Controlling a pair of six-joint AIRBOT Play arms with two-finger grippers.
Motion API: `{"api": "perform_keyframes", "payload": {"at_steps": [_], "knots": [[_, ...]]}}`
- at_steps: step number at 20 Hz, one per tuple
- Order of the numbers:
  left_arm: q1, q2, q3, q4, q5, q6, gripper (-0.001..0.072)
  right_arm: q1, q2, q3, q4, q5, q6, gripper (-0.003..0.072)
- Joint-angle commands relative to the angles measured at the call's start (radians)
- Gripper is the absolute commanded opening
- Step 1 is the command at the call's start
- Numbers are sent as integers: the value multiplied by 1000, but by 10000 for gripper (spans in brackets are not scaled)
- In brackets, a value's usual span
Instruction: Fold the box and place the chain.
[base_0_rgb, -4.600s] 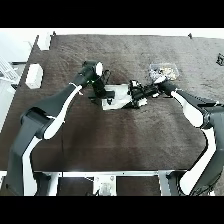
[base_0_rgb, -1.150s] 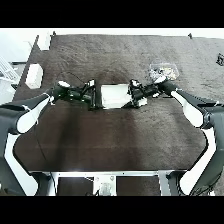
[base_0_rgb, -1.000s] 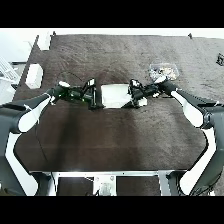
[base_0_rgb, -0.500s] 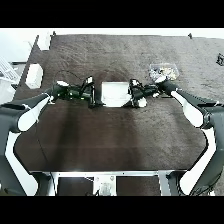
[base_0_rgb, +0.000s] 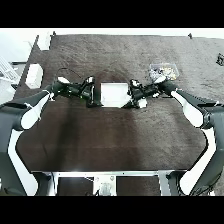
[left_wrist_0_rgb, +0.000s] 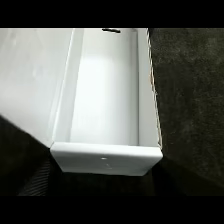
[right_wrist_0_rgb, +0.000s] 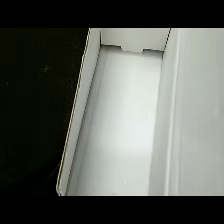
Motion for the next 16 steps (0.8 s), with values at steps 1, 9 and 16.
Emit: {"api": "perform_keyframes", "payload": {"at_steps": [1, 9, 16], "knots": [[-7, -31, 45, 27, -10, -27, 720, 1, 0, 0, 3, -2, 1, 593], [-23, -32, 45, 31, 18, -23, 703, 1, 0, 0, 3, -2, 1, 593], [-43, -32, 45, 9, 38, -11, 704, 1, 0, 0, 3, -2, 1, 592]]}}
